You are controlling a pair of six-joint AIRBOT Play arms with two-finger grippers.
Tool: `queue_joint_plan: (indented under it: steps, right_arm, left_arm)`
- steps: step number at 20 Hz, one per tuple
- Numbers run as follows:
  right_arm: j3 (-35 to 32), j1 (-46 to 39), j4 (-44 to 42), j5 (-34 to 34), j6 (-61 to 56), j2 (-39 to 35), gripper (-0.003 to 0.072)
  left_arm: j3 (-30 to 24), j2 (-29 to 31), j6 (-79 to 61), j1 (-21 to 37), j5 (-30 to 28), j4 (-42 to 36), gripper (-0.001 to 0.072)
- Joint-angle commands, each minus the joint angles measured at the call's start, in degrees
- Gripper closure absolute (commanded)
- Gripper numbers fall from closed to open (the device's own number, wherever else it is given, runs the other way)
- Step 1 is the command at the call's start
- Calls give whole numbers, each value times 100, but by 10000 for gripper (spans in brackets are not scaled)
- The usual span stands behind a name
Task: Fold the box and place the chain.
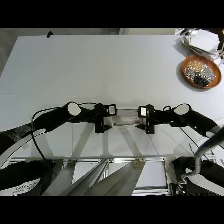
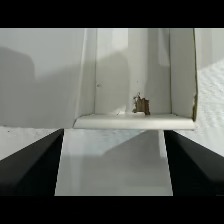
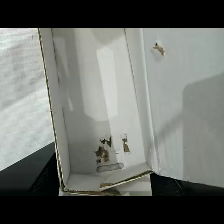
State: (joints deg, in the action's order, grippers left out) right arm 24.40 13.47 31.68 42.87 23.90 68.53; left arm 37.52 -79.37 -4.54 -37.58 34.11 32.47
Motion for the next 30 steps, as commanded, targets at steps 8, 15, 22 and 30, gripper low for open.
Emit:
queue_joint_plan:
  steps: [8,15,22,30]
  right_arm:
    - [-2,2,-2,-2,-2,-4,351]
    - [0,2,-2,-2,-2,-7,351]
    - [-2,2,-2,-2,-2,-7,351]
    - [0,2,-2,-2,-2,-7,351]
  left_arm:
    - [-2,-120,-446,-72,361,-365,-1]
    - [-2,-116,-463,-72,326,-385,0]
    - [-2,-133,-466,-74,238,-634,14]
    - [-2,-293,-466,-214,120,-754,330]
